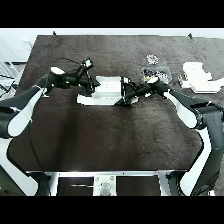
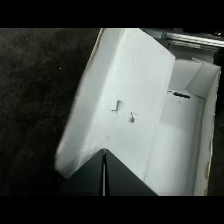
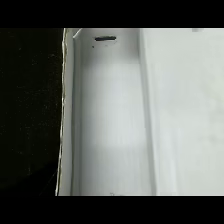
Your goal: Fold the box and place the chain.
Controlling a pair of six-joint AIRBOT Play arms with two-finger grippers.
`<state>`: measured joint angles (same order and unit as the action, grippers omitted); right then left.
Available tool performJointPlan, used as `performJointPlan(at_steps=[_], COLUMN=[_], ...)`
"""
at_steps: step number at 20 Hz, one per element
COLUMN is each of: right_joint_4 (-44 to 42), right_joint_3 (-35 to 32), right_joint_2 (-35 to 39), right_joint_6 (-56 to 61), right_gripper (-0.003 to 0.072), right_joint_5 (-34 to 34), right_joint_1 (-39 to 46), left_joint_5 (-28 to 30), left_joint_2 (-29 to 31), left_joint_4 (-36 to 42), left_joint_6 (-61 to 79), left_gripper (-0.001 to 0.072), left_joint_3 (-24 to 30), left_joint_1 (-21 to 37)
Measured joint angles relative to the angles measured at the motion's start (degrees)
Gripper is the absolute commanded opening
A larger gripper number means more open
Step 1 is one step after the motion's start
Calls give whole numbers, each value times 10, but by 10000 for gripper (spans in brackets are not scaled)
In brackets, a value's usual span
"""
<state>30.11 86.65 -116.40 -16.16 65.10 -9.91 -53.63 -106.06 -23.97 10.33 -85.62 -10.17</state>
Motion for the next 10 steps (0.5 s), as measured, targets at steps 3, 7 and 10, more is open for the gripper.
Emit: performJointPlan(at_steps=[3, 7, 10], right_joint_4=[0, 0, 0], right_joint_3=[0, 0, 0], right_joint_2=[0, 0, 0], right_joint_6=[0, 0, 0], right_gripper=[488, 489, 489], right_joint_5=[0, 0, 0], right_joint_1=[0, 0, 0], left_joint_5=[-56, -99, -108], left_joint_2=[14, 21, 22], left_joint_4=[-14, -85, -163], left_joint_6=[2, -24, -45], left_gripper=[696, 705, 704], left_joint_3=[-1, -1, -2], left_joint_1=[26, 40, 31])
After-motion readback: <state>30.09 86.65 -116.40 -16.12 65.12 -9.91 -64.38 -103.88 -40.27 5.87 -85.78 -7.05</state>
